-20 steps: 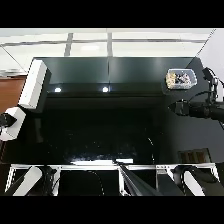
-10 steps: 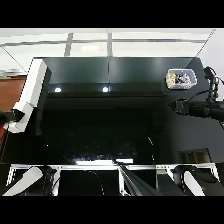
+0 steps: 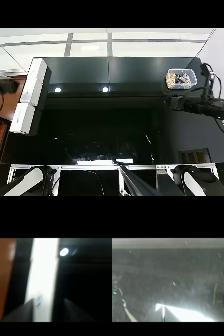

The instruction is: Fold the box and place the chain.

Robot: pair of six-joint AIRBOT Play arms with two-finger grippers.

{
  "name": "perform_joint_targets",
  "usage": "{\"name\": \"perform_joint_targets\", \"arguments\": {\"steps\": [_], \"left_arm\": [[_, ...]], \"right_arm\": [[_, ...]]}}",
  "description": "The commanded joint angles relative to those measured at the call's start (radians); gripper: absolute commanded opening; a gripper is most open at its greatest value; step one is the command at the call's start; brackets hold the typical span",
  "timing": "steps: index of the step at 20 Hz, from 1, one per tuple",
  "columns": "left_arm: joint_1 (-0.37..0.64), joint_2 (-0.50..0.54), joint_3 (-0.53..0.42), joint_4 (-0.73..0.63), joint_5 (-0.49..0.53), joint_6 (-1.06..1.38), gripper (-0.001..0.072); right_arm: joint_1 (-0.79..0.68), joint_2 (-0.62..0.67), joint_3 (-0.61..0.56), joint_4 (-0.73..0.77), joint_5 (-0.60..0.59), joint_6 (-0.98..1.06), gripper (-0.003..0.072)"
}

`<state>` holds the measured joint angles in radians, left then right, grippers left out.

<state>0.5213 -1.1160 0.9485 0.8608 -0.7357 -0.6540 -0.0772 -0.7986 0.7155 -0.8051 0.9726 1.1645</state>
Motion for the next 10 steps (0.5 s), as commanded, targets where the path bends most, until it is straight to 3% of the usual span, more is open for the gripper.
{"name": "perform_joint_targets", "arguments": {"steps": [1, 3, 4, 7, 10], "left_arm": [[-0.156, 0.008, 0.092, -0.189, -0.147, -0.003, 0.0022], [-0.269, 0.040, 0.049, -0.192, -0.179, -0.008, 0.0019], [-0.320, 0.073, -0.001, -0.188, -0.138, -0.008, 0.0019], [-0.415, 0.216, -0.222, -0.156, 0.112, -0.008, 0.0020], [-0.415, 0.354, -0.367, -0.157, 0.212, -0.006, 0.0023]], "right_arm": [[0.128, -0.075, 0.000, -0.003, -0.219, 0.006, 0.0019], [0.170, -0.133, 0.000, -0.134, -0.318, 0.005, 0.0019], [0.178, -0.156, 0.000, -0.205, -0.346, 0.006, 0.0019], [0.179, -0.178, 0.000, -0.246, -0.335, 0.006, 0.0019], [0.179, -0.178, 0.000, -0.246, -0.333, 0.006, 0.0019]]}}
